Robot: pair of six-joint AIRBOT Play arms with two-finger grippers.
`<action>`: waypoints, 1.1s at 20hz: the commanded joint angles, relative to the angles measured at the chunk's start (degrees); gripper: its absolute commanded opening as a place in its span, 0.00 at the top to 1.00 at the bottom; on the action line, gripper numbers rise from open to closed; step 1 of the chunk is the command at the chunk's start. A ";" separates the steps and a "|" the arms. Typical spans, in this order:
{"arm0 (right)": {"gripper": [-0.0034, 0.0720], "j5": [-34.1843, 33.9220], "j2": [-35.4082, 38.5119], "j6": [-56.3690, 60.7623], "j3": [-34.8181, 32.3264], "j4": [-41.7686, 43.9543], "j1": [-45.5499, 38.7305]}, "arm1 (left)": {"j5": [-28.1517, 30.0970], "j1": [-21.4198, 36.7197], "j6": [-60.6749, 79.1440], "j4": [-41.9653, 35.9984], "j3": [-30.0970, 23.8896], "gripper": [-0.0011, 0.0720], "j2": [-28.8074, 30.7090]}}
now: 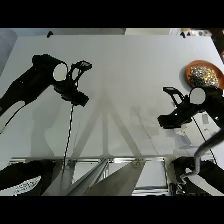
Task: Fold the box and place the chain.
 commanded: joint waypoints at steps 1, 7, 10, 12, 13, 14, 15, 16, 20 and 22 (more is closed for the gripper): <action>0.87 0.00 0.04 0.02 0.02 0.02 0.02 | 0.02 0.04 0.00 0.02 -0.02 0.70 0.04; 0.92 3.67 0.02 -1.46 0.90 -3.61 -0.85 | 0.00 0.04 0.00 0.02 -0.02 0.70 0.04; 0.92 10.99 0.02 -4.94 5.03 -8.41 -9.03 | 0.02 0.04 0.00 0.02 -0.02 0.70 0.04; 0.92 10.97 -0.02 -6.49 8.92 -12.59 -18.14 | 0.00 0.02 0.00 0.02 -0.02 0.70 0.04; 0.92 10.16 -0.17 -6.36 10.88 -15.02 -22.56 | 0.00 0.04 0.00 0.02 -0.02 0.70 0.04; 0.92 8.11 -0.37 -6.10 12.87 -17.16 -27.04 | 0.02 0.02 0.00 0.02 -0.02 0.70 0.04; 0.92 5.55 -0.66 -5.64 14.34 -18.62 -30.97 | 0.00 0.02 0.00 0.02 -0.02 0.70 0.04; 0.92 3.87 -1.62 -5.51 16.06 -19.98 -34.88 | 0.00 0.04 0.00 0.02 -0.02 0.70 0.07; 0.65 6.34 -11.30 -3.43 25.81 -17.97 -45.00 | 0.02 0.04 0.00 0.02 -0.02 0.70 0.04; 0.40 7.63 -16.31 -4.57 30.12 -18.34 -47.52 | 0.02 0.02 0.00 0.02 -0.02 0.70 0.04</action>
